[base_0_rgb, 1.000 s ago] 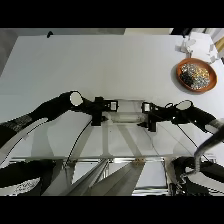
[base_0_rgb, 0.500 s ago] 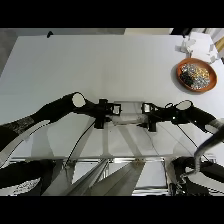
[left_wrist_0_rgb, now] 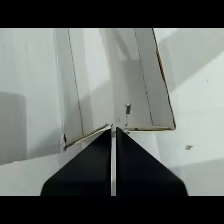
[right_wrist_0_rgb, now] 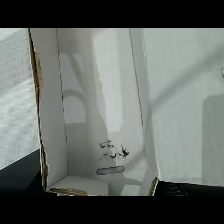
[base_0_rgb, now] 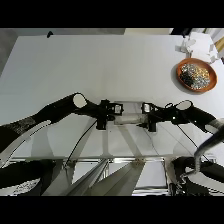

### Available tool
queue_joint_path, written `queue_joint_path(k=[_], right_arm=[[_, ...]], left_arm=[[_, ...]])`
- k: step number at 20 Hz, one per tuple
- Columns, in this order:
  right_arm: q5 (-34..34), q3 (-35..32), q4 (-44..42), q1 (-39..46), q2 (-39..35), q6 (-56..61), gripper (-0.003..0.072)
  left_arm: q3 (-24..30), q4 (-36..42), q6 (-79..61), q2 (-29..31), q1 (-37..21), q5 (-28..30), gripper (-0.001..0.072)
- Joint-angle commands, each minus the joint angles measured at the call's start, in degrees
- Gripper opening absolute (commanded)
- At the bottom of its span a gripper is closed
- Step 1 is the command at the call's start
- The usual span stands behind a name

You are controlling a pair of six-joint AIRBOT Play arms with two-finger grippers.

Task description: Fold the box and place the chain.

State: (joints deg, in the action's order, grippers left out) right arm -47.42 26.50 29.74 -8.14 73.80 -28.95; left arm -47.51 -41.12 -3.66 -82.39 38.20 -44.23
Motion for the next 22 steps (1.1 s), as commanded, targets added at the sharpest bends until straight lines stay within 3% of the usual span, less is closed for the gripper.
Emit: queue_joint_path(k=[1,3,6,8,12,16,18,20,21,22], right_arm=[[0.07,0.00,-0.02,0.00,-0.02,-0.02,0.0314],[0.04,0.00,0.00,0.00,-0.02,-0.02,0.0314],[0.07,0.00,0.00,0.00,-0.02,-0.02,0.0314],[0.07,0.00,0.00,0.00,-0.02,-0.02,0.0314],[0.07,0.00,0.00,0.00,-0.02,-0.02,0.0314],[0.07,0.00,-0.02,0.00,-0.02,-0.02,0.0314],[0.07,0.00,0.00,0.00,-0.02,-0.02,0.0314],[0.07,0.00,-0.02,0.00,-0.02,-0.02,0.0314],[0.07,0.00,0.00,0.00,-0.02,-0.02,0.0314],[0.07,0.00,0.00,0.00,-0.02,-0.02,0.0314]], left_arm=[[0.02,2.75,0.04,-0.83,0.59,0.57,0.0030],[0.02,4.48,0.02,-1.42,1.20,1.84,0.0034],[0.02,5.53,0.09,-2.05,1.55,4.33,0.0159],[0.02,5.51,0.24,-2.19,1.55,4.55,0.0167],[0.02,5.49,2.67,-2.21,1.55,5.05,0.0386],[0.02,5.51,2.82,-2.21,1.55,5.01,0.0421],[0.02,5.42,5.95,-2.14,1.53,5.01,0.0375],[0.02,2.45,12.15,-1.60,1.20,4.35,0.0096],[0.02,0.44,15.17,-0.90,0.83,3.41,0.0005],[0.02,-1.88,18.60,0.17,0.33,2.32,0.0004]])
